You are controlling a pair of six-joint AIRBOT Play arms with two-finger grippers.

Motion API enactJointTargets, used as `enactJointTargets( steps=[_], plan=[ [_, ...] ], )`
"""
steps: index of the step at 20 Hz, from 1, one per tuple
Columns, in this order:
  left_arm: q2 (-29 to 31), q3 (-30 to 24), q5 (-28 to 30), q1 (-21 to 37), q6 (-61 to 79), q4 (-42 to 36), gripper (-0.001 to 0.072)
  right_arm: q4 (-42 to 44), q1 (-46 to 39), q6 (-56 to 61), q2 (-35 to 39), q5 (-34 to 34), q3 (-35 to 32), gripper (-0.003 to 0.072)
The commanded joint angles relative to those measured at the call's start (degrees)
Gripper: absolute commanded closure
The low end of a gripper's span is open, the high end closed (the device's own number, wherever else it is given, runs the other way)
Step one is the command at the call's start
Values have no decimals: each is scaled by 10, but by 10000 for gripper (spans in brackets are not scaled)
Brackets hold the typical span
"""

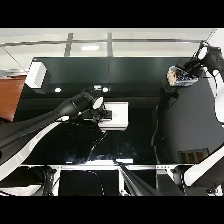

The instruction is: Fold the box and place the chain.

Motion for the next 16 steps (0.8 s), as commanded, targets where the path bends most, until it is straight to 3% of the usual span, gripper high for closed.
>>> enactJointTargets(
  steps=[1, 2, 5, 7, 16],
  plan=[
    [0, 0, -2, 0, 1, -1, 682, 11, -2, -2, -31, 19, 19, 138],
    [0, 0, -2, 0, 1, -1, 682, 7, -2, -2, -33, 26, 19, 141],
    [0, 0, -2, 0, 1, -1, 682, 9, -5, -2, -28, 43, 23, 606],
    [0, 0, -2, 0, 1, -3, 682, 9, -6, -21, -11, 73, 38, 678],
    [0, 0, -2, 0, 1, -3, 682, 16, -2, -138, 203, 128, 51, 681]
  ],
)
